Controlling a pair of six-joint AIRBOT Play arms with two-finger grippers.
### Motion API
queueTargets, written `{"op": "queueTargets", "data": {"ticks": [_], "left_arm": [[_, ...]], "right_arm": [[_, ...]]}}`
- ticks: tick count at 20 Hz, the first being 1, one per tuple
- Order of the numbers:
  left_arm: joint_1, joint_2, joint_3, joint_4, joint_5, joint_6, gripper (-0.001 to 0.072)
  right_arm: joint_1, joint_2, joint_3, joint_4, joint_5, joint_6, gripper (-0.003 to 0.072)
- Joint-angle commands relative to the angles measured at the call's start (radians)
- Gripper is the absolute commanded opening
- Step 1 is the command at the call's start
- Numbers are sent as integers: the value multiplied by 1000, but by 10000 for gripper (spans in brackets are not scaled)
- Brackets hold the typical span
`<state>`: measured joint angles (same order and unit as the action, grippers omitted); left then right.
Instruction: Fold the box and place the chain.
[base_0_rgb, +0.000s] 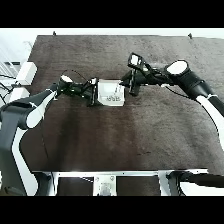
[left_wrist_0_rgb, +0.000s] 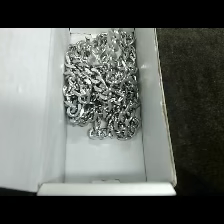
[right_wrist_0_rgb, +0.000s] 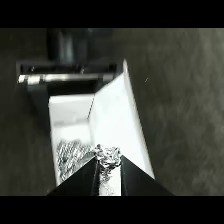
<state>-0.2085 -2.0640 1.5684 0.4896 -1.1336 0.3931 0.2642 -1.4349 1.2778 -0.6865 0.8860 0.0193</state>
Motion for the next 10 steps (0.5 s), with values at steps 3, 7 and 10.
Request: {"op": "queueTargets", "data": {"ticks": [3,7,10], "left_arm": [[1,0,0,0,0,0,624],[1,0,0,0,0,0,624],[1,0,0,0,0,0,624]], "right_arm": [[43,-56,1,6,-79,23,7],[36,-179,1,6,-90,30,7],[37,-196,2,7,-82,40,337]]}}
